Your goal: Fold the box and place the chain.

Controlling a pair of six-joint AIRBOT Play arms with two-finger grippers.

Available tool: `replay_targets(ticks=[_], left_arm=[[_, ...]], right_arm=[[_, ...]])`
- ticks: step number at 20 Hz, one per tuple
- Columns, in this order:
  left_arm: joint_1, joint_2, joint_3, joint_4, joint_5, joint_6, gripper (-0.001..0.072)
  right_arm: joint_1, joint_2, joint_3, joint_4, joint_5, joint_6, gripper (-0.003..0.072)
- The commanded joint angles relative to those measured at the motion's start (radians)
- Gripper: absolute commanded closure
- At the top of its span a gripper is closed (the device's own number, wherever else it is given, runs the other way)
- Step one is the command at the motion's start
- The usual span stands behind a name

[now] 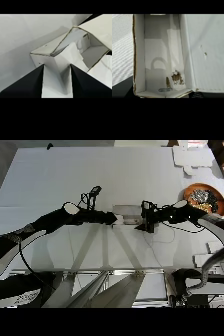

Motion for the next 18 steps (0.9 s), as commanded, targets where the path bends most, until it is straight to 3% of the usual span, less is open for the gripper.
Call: replay_targets(ticks=[1, 9, 15, 18], left_arm=[[-0.006, -0.001, 0.001, 0.063, 0.018, -0.024, 0.0376], [-0.009, -0.001, 0.051, 0.148, -0.011, -0.154, 0.0378], [-0.057, -0.003, 0.127, 0.642, -0.102, -0.605, 0.0389], [-0.071, -0.003, 0.128, 0.71, -0.119, -0.662, 0.0398]], right_arm=[[0.0, 0.0, 0.0, 0.0, 0.0, 0.0, 0.0186], [0.0, 0.0, 0.0, 0.0, 0.0, 0.0, 0.0186], [0.0, 0.0, 0.0, 0.0, 0.0, 0.0, 0.0186], [0.0, 0.0, 0.0, 0.0, 0.0, 0.0, 0.0186]])
